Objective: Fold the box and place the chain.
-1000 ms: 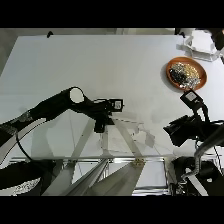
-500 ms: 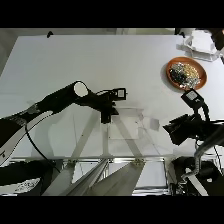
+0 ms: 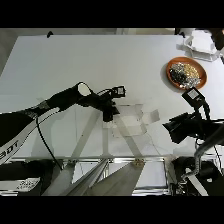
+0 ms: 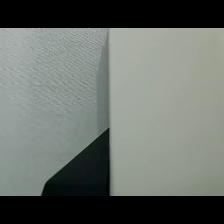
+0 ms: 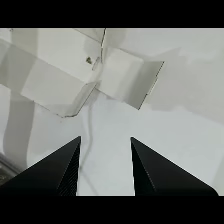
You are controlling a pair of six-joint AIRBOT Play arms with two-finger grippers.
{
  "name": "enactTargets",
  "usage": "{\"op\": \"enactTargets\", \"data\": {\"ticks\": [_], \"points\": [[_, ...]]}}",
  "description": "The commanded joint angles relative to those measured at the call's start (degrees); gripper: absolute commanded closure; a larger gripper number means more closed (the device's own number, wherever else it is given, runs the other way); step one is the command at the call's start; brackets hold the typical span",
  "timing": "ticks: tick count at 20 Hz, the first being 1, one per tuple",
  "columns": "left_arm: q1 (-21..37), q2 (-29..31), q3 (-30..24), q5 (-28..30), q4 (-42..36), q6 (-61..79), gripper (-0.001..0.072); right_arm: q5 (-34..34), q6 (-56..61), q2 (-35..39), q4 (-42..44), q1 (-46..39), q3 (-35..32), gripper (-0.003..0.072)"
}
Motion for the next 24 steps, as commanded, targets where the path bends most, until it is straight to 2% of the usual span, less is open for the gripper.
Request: {"op": "enactTargets", "data": {"ticks": [1,4,8,24], "points": [[0.0,-0.7,0.0,0.0,-2.0,4.6,0.0704,-0.1,-0.2,0.0,0.0,0.0,0.0,0.0344],[0.0,-1.0,0.0,-1.5,-5.3,10.3,0.0705,-0.1,-0.2,0.0,0.0,0.0,0.0,0.0344],[0.0,-1.0,0.0,-4.6,-6.0,14.9,0.0705,-0.1,-0.2,0.0,0.0,0.0,0.0,0.0344],[0.0,-2.3,0.0,-1.0,-5.9,11.7,0.0705,-0.1,-0.2,0.0,-0.2,0.0,0.0,0.0344]]}}
